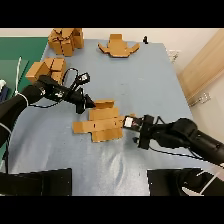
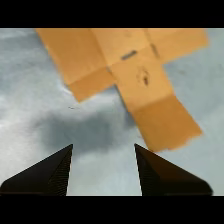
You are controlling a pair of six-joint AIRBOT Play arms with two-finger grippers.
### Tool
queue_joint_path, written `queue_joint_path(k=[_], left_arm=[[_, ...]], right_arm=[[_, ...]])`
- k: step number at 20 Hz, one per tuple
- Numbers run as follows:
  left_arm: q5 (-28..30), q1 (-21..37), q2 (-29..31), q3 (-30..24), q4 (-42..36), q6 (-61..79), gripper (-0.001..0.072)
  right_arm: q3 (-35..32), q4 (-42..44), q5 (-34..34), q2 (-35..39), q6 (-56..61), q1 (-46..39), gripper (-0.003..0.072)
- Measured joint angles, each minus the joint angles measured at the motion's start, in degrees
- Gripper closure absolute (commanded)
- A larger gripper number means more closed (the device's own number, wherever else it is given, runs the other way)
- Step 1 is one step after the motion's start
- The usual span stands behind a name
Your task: Fold the box.
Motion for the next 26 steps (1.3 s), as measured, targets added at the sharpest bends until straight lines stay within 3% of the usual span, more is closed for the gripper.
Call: queue_joint_path(k=[10,22,26], left_arm=[[1.0,-0.8,0.0,-1.5,0.7,3.6,0.0698],[4.9,-0.8,-1.5,-1.5,0.5,6.1,0.0695],[4.0,-0.8,-1.5,-1.5,0.5,4.9,0.0694]], right_arm=[[0.0,-1.4,14.2,-12.0,-0.7,7.8,0.0095],[0.1,-0.9,17.8,-15.0,1.4,11.4,0.0097],[0.2,-5.4,21.1,-16.9,4.5,11.5,0.0098]])
